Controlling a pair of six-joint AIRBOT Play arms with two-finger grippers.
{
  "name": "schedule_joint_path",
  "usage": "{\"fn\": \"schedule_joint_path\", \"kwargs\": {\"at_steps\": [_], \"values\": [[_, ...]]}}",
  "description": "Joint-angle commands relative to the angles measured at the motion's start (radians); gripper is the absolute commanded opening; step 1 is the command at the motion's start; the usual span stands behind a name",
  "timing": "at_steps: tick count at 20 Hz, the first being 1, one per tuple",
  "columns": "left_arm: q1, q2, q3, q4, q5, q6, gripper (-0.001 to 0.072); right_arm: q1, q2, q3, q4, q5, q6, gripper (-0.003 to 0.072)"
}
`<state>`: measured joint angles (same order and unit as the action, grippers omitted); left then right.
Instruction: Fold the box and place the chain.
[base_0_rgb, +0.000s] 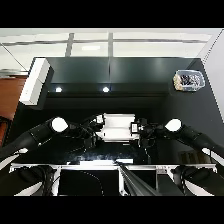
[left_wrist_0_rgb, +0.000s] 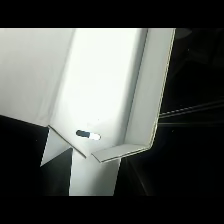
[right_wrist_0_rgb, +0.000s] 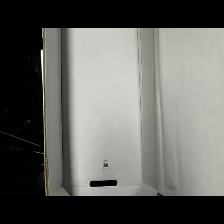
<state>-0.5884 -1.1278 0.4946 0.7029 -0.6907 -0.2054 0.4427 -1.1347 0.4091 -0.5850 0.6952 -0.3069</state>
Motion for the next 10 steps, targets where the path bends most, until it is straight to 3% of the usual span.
{"fn": "schedule_joint_path", "kwargs": {"at_steps": [1,8,10], "values": [[-0.004,-0.002,0.001,-0.012,0.016,0.001,0.0386,0.0,-0.001,0.0,0.001,0.0,0.0,0.046],[-0.005,-0.002,0.001,-0.008,0.044,0.008,0.0385,0.0,-0.001,0.0,0.001,0.0,0.0,0.046],[-0.01,-0.002,0.001,-0.014,0.038,0.066,0.034,0.001,-0.001,0.0,0.001,0.0,0.0,0.0461]]}}
